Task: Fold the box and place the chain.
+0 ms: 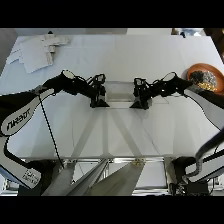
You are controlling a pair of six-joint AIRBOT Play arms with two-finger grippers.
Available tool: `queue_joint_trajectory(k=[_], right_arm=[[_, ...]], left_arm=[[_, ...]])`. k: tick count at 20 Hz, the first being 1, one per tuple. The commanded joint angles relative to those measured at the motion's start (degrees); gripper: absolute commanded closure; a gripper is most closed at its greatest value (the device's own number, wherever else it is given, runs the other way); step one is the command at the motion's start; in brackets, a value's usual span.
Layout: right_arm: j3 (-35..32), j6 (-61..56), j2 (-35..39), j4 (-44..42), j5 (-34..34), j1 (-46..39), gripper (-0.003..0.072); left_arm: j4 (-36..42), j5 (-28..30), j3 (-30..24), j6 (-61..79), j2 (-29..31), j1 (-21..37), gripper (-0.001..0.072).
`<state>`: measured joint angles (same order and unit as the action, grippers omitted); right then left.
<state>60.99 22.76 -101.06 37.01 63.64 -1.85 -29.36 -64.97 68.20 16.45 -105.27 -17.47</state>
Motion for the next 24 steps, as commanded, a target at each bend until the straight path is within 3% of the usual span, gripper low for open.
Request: queue_joint_trajectory(k=[1, 3, 5, 7, 15, 23, 24], right_arm=[[0.04, -0.42, 0.04, -0.13, 1.79, 0.00, 0.0253], [0.04, -0.37, 0.02, -0.26, 2.91, 0.00, 0.0247], [0.04, -0.42, 0.04, -0.55, 2.71, -0.02, 0.0123], [0.07, -0.42, 0.24, -0.55, 2.19, -0.02, 0.0061], [0.09, -0.81, 7.87, 4.26, 1.44, -2.03, 0.0062], [0.09, -13.49, 20.55, 5.88, 4.94, -10.78, 0.0075], [0.09, -15.23, 21.59, 5.66, 6.78, -10.71, 0.0163]], left_arm=[[0.00, 0.02, 0.04, 0.02, 0.00, -0.02, 0.0293], [0.00, 0.02, 0.04, 0.00, 0.00, -0.02, 0.0293], [-0.02, 0.02, 0.04, 0.00, 0.00, -0.02, 0.0293], [0.00, 0.02, 0.04, 0.02, 0.00, -0.02, 0.0293], [0.00, 0.02, 0.04, 0.02, 0.00, -0.02, 0.0293], [0.04, 0.02, 0.04, 0.00, 0.00, -0.02, 0.0293], [0.04, 0.02, 0.04, 0.00, 0.00, -0.02, 0.0293]])
